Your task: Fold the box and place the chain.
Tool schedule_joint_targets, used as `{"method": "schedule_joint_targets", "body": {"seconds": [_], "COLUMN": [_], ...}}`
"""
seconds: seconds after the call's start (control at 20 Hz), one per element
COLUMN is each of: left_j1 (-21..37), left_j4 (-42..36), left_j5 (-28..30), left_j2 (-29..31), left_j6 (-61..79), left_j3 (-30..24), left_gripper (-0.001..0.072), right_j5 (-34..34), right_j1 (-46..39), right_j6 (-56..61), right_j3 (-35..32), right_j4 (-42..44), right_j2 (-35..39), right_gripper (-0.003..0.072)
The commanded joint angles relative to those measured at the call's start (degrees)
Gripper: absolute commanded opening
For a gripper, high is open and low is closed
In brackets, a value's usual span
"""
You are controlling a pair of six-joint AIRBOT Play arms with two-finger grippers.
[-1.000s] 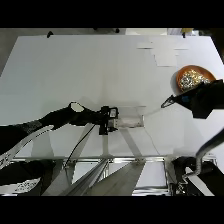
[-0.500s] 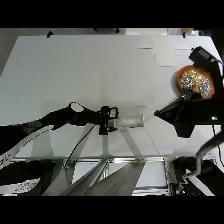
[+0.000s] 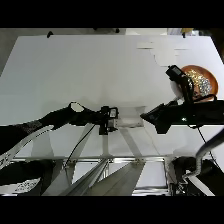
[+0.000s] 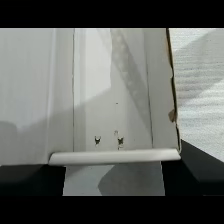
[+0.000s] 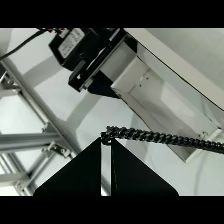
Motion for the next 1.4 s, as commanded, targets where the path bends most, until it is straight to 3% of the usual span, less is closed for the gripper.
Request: {"method": "schedule_joint_targets", "body": {"seconds": [0.0,0.4,0.6,0.9,1.0,1.2,1.35], "left_j1": [0.0,0.0,0.0,0.0,0.0,0.0,0.0], "left_j4": [0.0,0.0,0.0,0.0,0.0,0.0,0.0], "left_j5": [0.0,0.0,0.0,0.0,0.0,0.0,0.0], "left_j2": [0.0,0.0,0.0,0.0,0.0,0.0,0.0], "left_j6": [0.0,0.0,0.0,0.0,0.0,0.0,0.0], "left_j3": [0.0,0.0,0.0,0.0,0.0,0.0,0.0], "left_gripper": [0.0207,0.0207,0.0207,0.0207,0.0207,0.0207,0.0207], "right_j5": [-5.6,-10.3,-10.4,-11.5,-12.2,-17.9,-20.6], "right_j1": [0.1,9.9,10.6,10.6,10.6,12.8,16.3], "right_j6": [-4.2,-2.7,-0.3,-0.3,-0.3,-0.3,2.1], "right_j3": [-4.6,-5.7,-5.7,-5.7,-5.7,-5.7,-5.7], "right_j4": [3.2,-7.8,-11.8,-11.8,-11.6,-5.5,-8.6], "right_j2": [-1.8,-10.5,-12.8,-18.5,-19.7,-19.8,-19.8], "right_gripper": [0.0017,0.0017,0.0017,0.0022,0.0057,0.0017,0.0018]}}
